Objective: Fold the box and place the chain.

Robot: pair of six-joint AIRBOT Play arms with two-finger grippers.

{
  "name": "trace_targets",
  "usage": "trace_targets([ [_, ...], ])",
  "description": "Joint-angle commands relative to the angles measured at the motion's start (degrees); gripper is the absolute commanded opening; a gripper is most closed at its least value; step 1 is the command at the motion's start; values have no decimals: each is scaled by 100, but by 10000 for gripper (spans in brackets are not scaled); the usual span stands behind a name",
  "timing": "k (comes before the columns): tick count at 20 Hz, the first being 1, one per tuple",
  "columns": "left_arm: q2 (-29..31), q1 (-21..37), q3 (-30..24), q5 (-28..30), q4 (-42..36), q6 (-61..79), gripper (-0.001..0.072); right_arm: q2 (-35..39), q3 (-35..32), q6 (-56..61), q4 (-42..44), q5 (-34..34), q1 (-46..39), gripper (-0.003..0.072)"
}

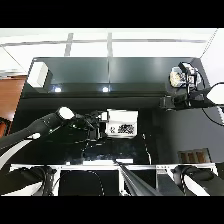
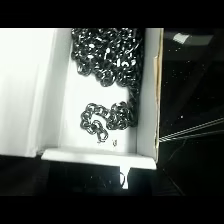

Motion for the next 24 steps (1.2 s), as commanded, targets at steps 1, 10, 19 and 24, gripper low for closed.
trace_targets([
  [1,-20,-114,24,46,20,96,714,-4,-52,-2,72,-195,59,302],
  [10,-20,-133,24,175,17,103,370,-529,-848,-708,1429,-2277,503,720],
  [19,-20,-133,24,175,17,103,371,-942,-457,-6332,2885,-468,706,716],
  [24,-20,-140,22,173,17,103,370,-968,-610,-6872,2470,-149,778,716],
])
